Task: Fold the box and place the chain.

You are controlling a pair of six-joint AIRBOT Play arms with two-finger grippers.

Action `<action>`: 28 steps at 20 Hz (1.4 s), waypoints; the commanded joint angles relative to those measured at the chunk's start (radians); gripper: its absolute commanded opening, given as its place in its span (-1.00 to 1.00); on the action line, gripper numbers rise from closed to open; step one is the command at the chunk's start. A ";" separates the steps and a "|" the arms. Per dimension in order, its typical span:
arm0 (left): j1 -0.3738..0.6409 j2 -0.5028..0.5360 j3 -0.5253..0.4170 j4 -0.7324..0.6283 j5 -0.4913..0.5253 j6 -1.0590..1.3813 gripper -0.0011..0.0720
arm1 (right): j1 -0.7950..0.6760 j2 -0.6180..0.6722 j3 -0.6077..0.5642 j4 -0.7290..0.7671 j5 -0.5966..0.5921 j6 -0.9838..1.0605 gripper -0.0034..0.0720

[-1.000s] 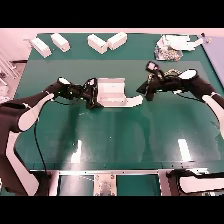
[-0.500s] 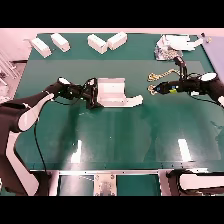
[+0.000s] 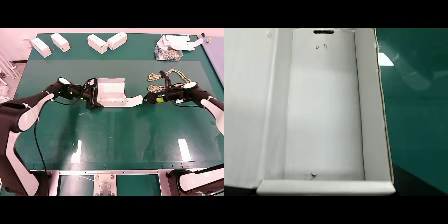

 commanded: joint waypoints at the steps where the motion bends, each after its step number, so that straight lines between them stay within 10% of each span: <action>1: 0.001 0.000 0.000 0.000 0.000 0.000 0.33 | 0.068 -0.053 0.001 0.060 -0.026 -0.010 -0.88; 18: 0.001 0.000 0.000 0.000 0.000 0.000 0.33 | 0.199 -0.004 0.128 0.003 0.034 0.021 -0.86; 20: 0.001 0.000 0.000 0.000 0.000 0.000 0.33 | 0.198 0.014 0.129 -0.016 0.027 0.021 -0.54; 28: 0.001 0.000 0.000 0.000 0.000 0.000 0.33 | 0.199 0.018 0.132 -0.001 0.028 0.021 -0.35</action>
